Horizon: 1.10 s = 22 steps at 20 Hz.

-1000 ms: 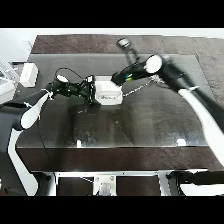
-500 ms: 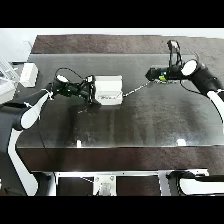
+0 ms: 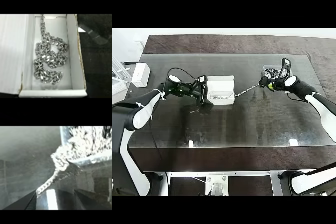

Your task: Fold the box and place the chain.

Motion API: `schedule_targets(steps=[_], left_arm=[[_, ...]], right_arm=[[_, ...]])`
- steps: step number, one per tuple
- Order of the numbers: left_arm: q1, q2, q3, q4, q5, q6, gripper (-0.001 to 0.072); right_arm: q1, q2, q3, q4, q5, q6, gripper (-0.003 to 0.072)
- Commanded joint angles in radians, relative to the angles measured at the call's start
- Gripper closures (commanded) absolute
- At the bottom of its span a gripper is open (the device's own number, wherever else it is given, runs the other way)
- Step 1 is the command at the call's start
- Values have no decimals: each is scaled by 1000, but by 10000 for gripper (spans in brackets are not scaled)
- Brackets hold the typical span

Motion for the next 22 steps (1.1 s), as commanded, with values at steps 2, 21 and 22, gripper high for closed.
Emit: schedule_targets(steps=[2, 21, 22], left_arm=[[0, 0, 0, 0, 0, 0, 177], [0, 0, 0, 0, 1, 0, 177], [0, 0, 0, 0, 0, 0, 177]], right_arm=[[5, -64, 7, 116, -86, 1, 188], [151, 258, 80, -38, -134, -10, 682], [172, 306, 80, -64, -134, -10, 682]])
